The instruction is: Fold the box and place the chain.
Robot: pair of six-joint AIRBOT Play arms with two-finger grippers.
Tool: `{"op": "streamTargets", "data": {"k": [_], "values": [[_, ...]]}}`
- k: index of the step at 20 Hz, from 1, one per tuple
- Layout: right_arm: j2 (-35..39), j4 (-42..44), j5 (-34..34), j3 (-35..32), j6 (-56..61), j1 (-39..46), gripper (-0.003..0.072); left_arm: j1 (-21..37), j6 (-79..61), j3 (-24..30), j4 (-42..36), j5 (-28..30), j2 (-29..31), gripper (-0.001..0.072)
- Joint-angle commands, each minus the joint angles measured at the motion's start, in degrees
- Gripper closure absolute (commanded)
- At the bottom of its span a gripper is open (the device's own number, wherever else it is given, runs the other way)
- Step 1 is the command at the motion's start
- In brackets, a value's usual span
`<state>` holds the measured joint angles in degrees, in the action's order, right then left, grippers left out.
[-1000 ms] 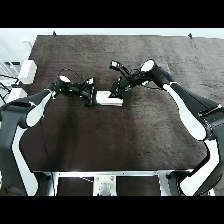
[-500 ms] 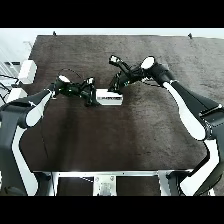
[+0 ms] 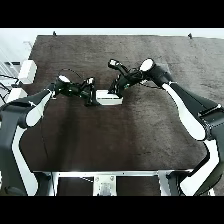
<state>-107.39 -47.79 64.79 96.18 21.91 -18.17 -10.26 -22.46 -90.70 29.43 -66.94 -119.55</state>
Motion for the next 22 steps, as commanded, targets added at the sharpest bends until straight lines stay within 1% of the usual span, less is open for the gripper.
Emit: {"op": "streamTargets", "data": {"k": [1, 7, 9, 10, 11, 14, 16, 18, 19, 20, 22], "values": [[-0.04, -0.48, -0.28, -0.98, 0.07, -0.13, 0.0543, -0.04, -0.07, 0.00, 0.07, -0.11, 0.04, 0.0425], [-0.04, -0.22, -0.24, -5.62, 0.09, -1.66, 0.0537, -0.04, -0.07, 0.00, 0.07, -0.11, 0.04, 0.0425], [-0.04, 0.94, -0.26, -6.86, -0.09, -1.64, 0.0514, -0.04, -0.07, 0.00, 0.07, -0.11, 0.04, 0.0425], [-0.04, 1.36, -0.26, -7.08, -0.11, -1.40, 0.0462, -0.04, -0.07, 0.00, 0.07, -0.09, 0.04, 0.0425], [0.09, 2.80, -0.26, -6.97, -0.13, -0.98, 0.0462, -0.04, -0.07, 0.00, 0.07, -0.11, 0.04, 0.0425], [1.09, 11.34, -0.17, -5.77, -1.33, 1.07, 0.0468, -0.04, -0.07, 0.00, 0.07, -0.11, 0.04, 0.0425], [1.77, 15.39, -0.22, -5.53, -1.68, 2.23, 0.0471, -0.04, -0.07, 0.00, 0.07, -0.09, 0.04, 0.0425], [1.75, 15.82, -0.22, -5.68, -1.62, 2.62, 0.0554, -0.04, -0.07, 0.00, 0.07, -0.11, 0.04, 0.0425], [1.73, 15.82, -0.26, -6.05, -1.62, 2.62, 0.0579, -0.04, -0.07, 0.00, 0.07, -0.09, 0.04, 0.0425], [1.70, 15.82, -0.33, -6.71, -1.62, 2.62, 0.0661, -0.04, -0.07, 0.00, 0.07, -0.09, 0.04, 0.0425], [1.09, 15.80, -0.98, -9.20, -1.36, 2.54, 0.0673, -0.04, -0.07, 0.00, 0.07, -0.07, 0.04, 0.0425]]}}
